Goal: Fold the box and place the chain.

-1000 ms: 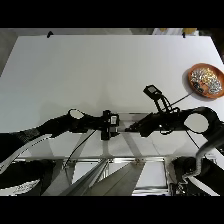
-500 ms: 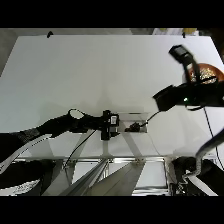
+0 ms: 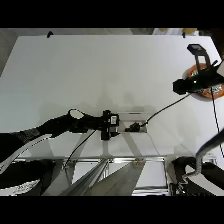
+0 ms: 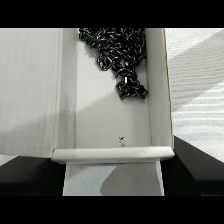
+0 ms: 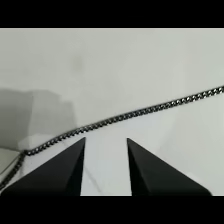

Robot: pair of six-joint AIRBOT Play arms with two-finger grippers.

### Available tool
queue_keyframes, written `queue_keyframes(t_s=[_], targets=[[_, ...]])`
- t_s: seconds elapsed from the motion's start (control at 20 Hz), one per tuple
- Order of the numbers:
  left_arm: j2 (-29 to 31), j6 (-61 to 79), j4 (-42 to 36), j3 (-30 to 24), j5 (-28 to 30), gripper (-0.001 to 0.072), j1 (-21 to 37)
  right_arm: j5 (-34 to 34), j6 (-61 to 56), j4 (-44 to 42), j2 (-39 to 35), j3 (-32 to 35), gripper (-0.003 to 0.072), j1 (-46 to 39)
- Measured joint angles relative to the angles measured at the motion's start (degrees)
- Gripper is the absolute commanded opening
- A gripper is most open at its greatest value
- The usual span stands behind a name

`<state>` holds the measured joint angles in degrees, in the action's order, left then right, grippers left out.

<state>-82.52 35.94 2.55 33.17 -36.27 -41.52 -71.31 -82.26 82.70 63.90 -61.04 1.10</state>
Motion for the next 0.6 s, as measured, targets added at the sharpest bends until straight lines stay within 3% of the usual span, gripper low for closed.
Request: queue_keyframes(t_s=[0.15, 0.45, 0.55, 0.6], targets=[[0.00, 0.00, 0.00, 0.00, 0.00, 0.0148, 0.00, 1.92, 1.01, -1.62, 3.63, 2.49, 0.0279, -0.79], [0.00, 0.00, 0.00, 0.00, 0.00, 0.0148, 0.00, 9.33, 1.25, -3.04, 5.66, 11.02, 0.0282, -1.22], [0.00, 0.00, 0.00, 0.00, 0.00, 0.0148, 0.00, 10.67, 0.92, -3.19, 5.84, 12.96, 0.0301, -1.25], [0.00, 0.00, 0.00, 0.00, 0.00, 0.0148, 0.00, 11.08, 0.57, -3.28, 5.88, 13.62, 0.0347, -1.25]])
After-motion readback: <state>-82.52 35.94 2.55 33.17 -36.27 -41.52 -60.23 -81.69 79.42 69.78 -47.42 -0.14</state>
